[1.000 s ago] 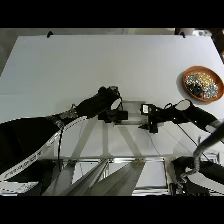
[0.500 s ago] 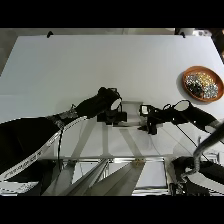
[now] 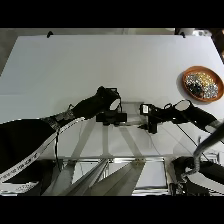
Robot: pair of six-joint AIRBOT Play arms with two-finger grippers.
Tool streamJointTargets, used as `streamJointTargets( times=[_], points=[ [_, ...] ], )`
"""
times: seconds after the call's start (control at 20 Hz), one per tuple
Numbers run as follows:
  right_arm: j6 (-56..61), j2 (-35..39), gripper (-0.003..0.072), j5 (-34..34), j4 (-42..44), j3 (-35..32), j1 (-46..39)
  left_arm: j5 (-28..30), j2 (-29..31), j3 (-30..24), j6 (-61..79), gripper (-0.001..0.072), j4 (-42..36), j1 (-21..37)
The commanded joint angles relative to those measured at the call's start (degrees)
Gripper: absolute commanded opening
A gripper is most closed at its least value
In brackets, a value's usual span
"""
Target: Fold the box and place the chain.
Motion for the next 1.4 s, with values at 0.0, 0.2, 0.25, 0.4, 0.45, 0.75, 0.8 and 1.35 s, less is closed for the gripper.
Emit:
streamJointTargets(
  times=[0.0,0.2,0.25,0.4,0.45,0.75,0.8,1.35],
  points=[
    [-0.02,0.0,0.0463,0.59,0.02,0.0,0.04,1.25,0.46,0.04,-0.07,0.0293,-0.92,0.02],
    [-0.02,0.0,0.0463,0.59,0.02,0.0,0.04,1.05,1.03,0.04,1.62,0.0293,-1.14,-0.24],
    [-0.04,0.0,0.0463,0.59,0.02,0.0,0.04,1.38,1.53,0.04,1.64,0.0293,-1.33,-0.2],
    [-0.02,0.0,0.0463,0.59,0.02,0.0,0.04,2.58,3.93,0.04,2.6,0.0293,-1.27,0.61],
    [-0.02,0.0,0.0463,0.59,0.02,0.0,0.04,2.58,4.9,0.02,3.91,0.0293,-1.09,0.96],
    [-0.02,0.0,0.0463,0.59,0.02,0.0,0.04,5.09,10.99,-0.44,10.47,0.0293,-1.9,1.9],
    [-0.02,0.0,0.0463,0.59,0.02,0.0,0.04,6.43,12.48,-1.14,13.92,0.0293,-3.54,2.12],
    [-0.02,0.0,0.0463,0.59,0.02,0.0,0.04,20.68,38.62,-30.73,93.64,0.0698,-28.85,16.48]
  ],
)
